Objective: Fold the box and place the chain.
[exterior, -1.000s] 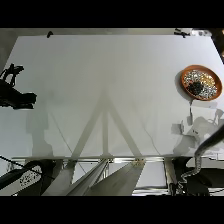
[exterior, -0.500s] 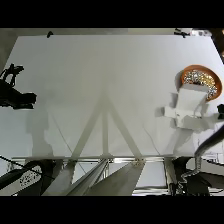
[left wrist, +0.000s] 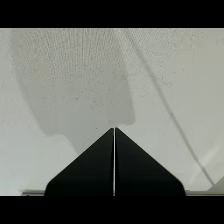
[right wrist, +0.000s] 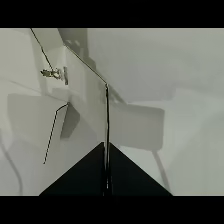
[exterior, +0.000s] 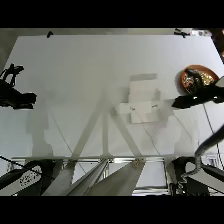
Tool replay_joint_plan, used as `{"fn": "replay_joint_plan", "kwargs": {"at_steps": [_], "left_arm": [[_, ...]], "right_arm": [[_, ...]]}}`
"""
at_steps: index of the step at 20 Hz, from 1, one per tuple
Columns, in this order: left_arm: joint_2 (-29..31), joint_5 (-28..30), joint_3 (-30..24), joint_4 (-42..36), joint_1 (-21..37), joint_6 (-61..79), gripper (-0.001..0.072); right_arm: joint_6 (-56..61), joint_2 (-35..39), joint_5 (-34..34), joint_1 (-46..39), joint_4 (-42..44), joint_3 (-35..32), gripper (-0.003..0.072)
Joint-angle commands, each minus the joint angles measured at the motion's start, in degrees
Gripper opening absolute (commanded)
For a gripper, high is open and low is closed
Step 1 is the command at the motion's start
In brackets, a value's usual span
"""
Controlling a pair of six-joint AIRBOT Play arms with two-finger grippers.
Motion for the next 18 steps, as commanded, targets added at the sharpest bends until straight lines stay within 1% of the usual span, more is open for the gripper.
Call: {"fn": "replay_joint_plan", "kwargs": {"at_steps": [1, 3, 8, 9, 10, 12, 14, 15, 16, 17, 18], "left_arm": [[0.04, 1.01, 0.00, 0.20, 0.04, 3.43, 0.0012], [0.04, 2.19, -0.02, 0.46, 0.09, 6.75, 0.0012], [0.04, 2.03, -0.02, 0.44, 0.07, 6.58, 0.0013], [0.04, 2.97, -0.02, -0.17, 0.07, 6.60, 0.0012], [0.04, 5.29, -0.02, -1.18, 0.04, 6.62, 0.0012], [-0.02, 11.82, -0.02, -6.25, 0.07, 6.62, 0.0012], [-0.24, 13.57, -0.02, -14.32, 0.04, 7.32, 0.0020], [-0.66, 13.90, -0.04, -18.82, 0.00, 10.54, 0.0060], [-1.53, 12.57, -0.09, -24.98, -0.04, 16.13, 0.0210], [-2.67, 10.19, -0.11, -31.08, -0.24, 21.92, 0.0509], [-4.24, 7.67, -0.13, -36.83, -0.85, 26.53, 0.0621]], "right_arm": [[2.25, 1.22, -8.83, 11.37, 5.38, -6.08, 0.0004], [5.01, 1.22, -11.54, 16.85, 5.57, -6.88, 0.0004], [8.46, 1.20, -15.65, 27.54, 5.55, -6.97, 0.0004], [9.46, 1.20, -16.55, 28.92, 5.57, -6.97, 0.0004], [10.27, 1.20, -17.09, 30.01, 5.53, -6.97, 0.0004], [10.27, 1.20, -17.79, 31.36, 5.42, -6.97, 0.0005], [10.40, 1.20, -18.36, 31.61, 5.18, -6.97, 0.0005], [10.45, 1.20, -18.95, 31.61, 5.11, -6.97, 0.0005], [10.47, 1.20, -19.26, 31.61, 5.11, -6.97, 0.0005], [10.93, 1.20, -19.41, 31.61, 5.11, -6.97, 0.0005], [12.55, 1.20, -19.65, 31.61, 4.92, -6.97, 0.0005]]}}
